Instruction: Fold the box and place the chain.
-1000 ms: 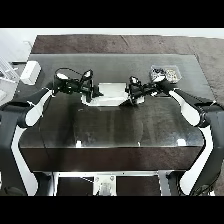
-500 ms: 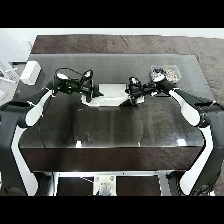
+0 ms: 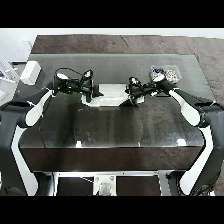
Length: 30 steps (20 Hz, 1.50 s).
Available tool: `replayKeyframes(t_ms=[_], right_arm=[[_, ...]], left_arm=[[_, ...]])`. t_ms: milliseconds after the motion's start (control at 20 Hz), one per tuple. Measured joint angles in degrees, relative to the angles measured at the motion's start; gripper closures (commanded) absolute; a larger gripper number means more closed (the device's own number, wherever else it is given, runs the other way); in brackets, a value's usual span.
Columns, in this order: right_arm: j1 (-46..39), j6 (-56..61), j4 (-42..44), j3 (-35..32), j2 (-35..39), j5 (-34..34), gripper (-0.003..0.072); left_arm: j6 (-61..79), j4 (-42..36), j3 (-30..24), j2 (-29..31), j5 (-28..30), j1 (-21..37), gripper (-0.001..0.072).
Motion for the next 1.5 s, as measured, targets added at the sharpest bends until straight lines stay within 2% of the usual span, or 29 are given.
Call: replayKeyframes(t_ms=[1450,1500], right_arm=[[-0.02,0.04,-0.11,0.00,0.00,0.04,0.0186],[-0.02,0.04,-0.09,0.00,0.00,0.04,0.0187]], left_arm=[[-0.11,-0.07,0.04,0.00,-0.04,0.00,0.0686],[-0.09,-0.22,0.07,0.00,-0.04,0.00,0.0512]])
